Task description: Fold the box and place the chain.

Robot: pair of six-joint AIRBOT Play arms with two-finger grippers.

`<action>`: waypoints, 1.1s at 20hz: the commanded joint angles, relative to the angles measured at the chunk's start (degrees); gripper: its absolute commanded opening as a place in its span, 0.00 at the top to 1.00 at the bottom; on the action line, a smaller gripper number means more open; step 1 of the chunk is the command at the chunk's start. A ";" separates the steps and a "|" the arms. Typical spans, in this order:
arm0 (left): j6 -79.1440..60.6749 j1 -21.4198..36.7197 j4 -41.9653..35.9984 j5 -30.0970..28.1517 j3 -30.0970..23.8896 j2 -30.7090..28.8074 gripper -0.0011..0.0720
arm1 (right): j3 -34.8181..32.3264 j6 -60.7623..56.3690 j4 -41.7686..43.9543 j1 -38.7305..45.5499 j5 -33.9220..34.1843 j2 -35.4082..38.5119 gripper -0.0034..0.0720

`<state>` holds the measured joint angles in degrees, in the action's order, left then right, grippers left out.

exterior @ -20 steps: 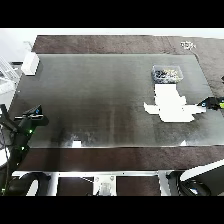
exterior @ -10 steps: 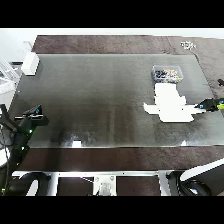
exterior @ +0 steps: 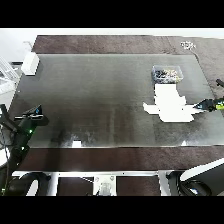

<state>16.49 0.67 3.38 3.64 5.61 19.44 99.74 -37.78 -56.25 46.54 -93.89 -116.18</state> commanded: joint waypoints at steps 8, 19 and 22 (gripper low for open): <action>0.00 0.02 0.00 -0.02 0.07 -0.02 0.96 | -0.20 0.98 6.73 -0.07 -4.46 -1.73 0.95; 0.00 0.02 0.00 0.04 0.07 -0.02 0.95 | -13.38 -2.49 24.06 -16.59 -11.28 3.52 0.95; 0.00 0.02 0.00 0.02 0.07 -0.02 0.96 | -14.27 -2.49 28.94 -26.29 -6.80 3.52 0.95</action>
